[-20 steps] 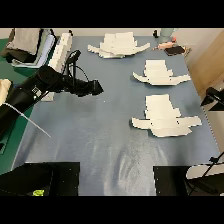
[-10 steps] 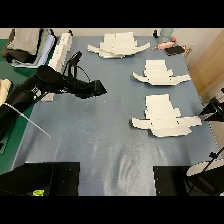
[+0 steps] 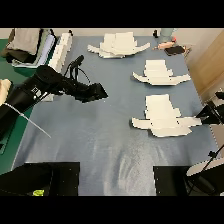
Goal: Fold the box.
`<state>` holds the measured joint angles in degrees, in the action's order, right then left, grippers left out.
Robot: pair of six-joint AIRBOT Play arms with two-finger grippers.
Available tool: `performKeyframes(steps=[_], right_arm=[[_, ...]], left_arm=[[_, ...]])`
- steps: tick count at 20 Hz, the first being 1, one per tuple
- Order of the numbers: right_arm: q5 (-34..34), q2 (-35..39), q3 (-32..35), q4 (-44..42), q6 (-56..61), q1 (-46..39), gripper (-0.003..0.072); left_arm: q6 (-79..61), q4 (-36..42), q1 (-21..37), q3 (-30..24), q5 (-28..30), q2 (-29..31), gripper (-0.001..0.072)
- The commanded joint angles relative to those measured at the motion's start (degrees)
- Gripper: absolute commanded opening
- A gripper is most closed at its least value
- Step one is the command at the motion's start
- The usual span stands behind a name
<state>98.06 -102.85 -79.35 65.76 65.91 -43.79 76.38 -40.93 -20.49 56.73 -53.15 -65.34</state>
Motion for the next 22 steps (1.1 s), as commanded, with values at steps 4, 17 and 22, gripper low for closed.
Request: performKeyframes(steps=[4,17,22], right_arm=[[0.48,-0.76,3.37,-4.7,-3.13,0.52,0.0439],[-3.08,14.08,12.33,-25.0,-5.88,18.36,0.0001],[-25.59,33.53,34.8,-26.21,1.75,33.79,0.0001]], left_arm=[[0.2,0.85,0.0,0.02,-1.6,-0.02,0.0587],[-2.36,1.49,3.48,0.04,-6.97,0.0,0.0586],[-7.76,1.01,10.97,-0.09,-16.46,0.09,0.0586]])
